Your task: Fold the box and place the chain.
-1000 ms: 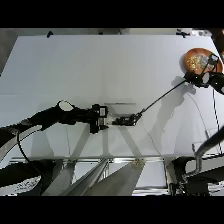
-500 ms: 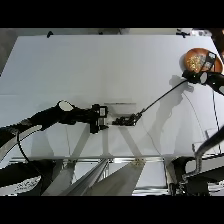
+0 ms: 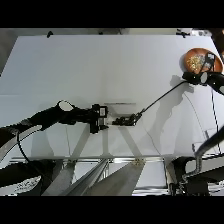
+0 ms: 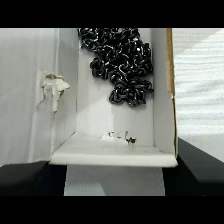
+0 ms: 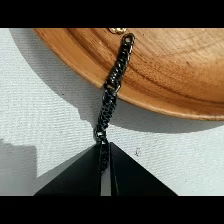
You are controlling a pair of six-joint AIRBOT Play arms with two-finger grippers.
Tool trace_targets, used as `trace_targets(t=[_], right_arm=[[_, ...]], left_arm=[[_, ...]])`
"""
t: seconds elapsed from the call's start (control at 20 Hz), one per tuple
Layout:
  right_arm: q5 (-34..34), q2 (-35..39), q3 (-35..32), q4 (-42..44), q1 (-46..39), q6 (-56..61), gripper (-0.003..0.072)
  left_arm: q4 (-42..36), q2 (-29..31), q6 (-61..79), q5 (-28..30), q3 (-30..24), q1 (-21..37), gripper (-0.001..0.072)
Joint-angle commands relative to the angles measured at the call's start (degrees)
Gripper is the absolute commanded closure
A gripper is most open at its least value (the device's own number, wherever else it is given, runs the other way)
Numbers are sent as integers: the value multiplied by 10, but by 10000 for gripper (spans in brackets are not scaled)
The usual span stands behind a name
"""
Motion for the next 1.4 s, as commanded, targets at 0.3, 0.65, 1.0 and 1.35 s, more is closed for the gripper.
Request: trace_targets(t=[0.3,0.65,1.0,1.35], right_arm=[[27,-1,0,3,0,-15,571],[81,0,0,36,0,-108,579],[137,36,0,114,0,-208,579],[223,42,0,181,0,-247,579]], left_arm=[[0,0,0,0,0,0,315],[0,0,0,0,0,0,315],[0,0,0,0,0,0,315],[0,1,0,0,0,0,315]])
